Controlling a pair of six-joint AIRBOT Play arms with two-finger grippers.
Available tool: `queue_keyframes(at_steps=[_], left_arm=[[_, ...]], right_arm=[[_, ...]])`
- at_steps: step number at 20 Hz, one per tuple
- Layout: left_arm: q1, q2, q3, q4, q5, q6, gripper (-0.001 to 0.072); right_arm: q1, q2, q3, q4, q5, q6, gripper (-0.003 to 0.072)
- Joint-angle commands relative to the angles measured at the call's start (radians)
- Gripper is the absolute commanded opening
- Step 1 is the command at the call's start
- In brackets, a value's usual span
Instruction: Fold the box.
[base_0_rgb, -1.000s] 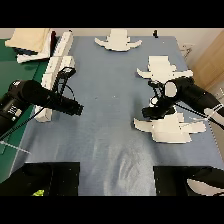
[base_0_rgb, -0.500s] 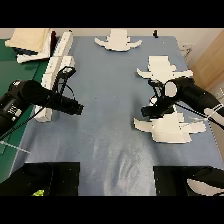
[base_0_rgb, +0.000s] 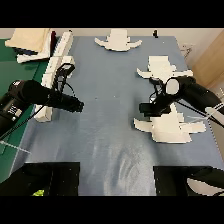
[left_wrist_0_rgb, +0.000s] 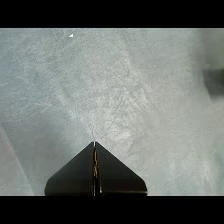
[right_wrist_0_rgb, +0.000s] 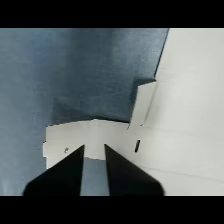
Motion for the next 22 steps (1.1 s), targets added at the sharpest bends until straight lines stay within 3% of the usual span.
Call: queue_keyframes(at_steps=[1, 3, 5, 7, 11, 14, 17, 22], left_arm=[[0.000, -0.002, 0.000, 0.000, 0.006, 0.000, 0.0019], [-0.001, -0.002, 0.000, -0.002, 0.005, -0.001, 0.0019], [-0.001, -0.003, 0.000, -0.002, 0.005, -0.008, 0.0029], [0.000, -0.008, 0.000, -0.020, 0.006, -0.009, 0.0493], [0.000, -0.008, 0.000, -0.089, 0.006, -0.010, 0.0502], [0.000, -0.008, 0.000, -0.139, -0.006, -0.061, 0.0503], [0.000, -0.008, 0.000, -0.180, -0.017, -0.062, 0.0503], [0.000, -0.008, 0.000, -0.195, -0.032, -0.087, 0.0502]], right_arm=[[-0.097, 0.001, 0.081, -0.191, 0.138, 0.037, 0.0417], [-0.210, 0.001, 0.142, -0.365, 0.235, 0.035, 0.0421], [-0.383, 0.000, 0.160, -0.381, 0.285, -0.032, 0.0420], [-0.593, -0.018, 0.156, -0.322, 0.319, -0.130, 0.0420], [-1.029, -0.116, 0.153, 0.022, 0.332, -0.409, 0.0420], [-1.239, -0.221, 0.154, 0.202, 0.357, -0.530, 0.0420], [-1.317, -0.298, 0.154, 0.389, 0.399, -0.642, 0.0420], [-1.293, -0.370, 0.154, 0.341, 0.410, -0.730, 0.0421]])
